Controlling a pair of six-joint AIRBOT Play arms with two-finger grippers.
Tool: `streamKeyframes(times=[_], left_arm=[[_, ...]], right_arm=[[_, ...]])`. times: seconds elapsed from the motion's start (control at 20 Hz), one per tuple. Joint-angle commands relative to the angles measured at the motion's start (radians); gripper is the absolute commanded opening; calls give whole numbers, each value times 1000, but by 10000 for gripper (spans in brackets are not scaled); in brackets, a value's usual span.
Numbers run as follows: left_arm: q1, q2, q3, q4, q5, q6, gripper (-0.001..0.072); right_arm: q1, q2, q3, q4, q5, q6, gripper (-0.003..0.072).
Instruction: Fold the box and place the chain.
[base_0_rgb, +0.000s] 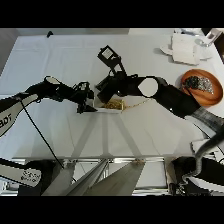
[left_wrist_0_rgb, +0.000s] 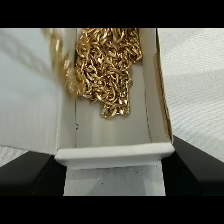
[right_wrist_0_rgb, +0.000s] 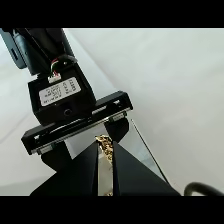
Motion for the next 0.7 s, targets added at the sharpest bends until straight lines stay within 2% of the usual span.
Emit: streamKeyframes(times=[0.0, 0.25, 0.3, 0.35, 0.4, 0.5, 0.65], left_arm=[[0, 1, 1, 0, 0, 0, 154], [0, 0, 1, 0, 0, 0, 154], [0, 0, 1, 0, 0, 0, 154], [0, 0, 1, 0, 0, 0, 154], [0, 0, 1, 0, 0, 0, 154], [0, 0, 1, 0, 0, 0, 154], [0, 1, 1, 0, 0, 0, 154]], right_arm=[[11, -56, 0, -21, -23, -13, 9], [11, -70, 0, -206, 0, 27, 28], [11, -69, 0, -228, 7, 21, 219], [11, -66, 0, -239, 16, 11, 512], [8, -58, 0, -240, 24, 11, 538], [-6, -14, 0, -252, 62, -5, 536], [-75, 89, 0, -254, 180, -77, 534]])
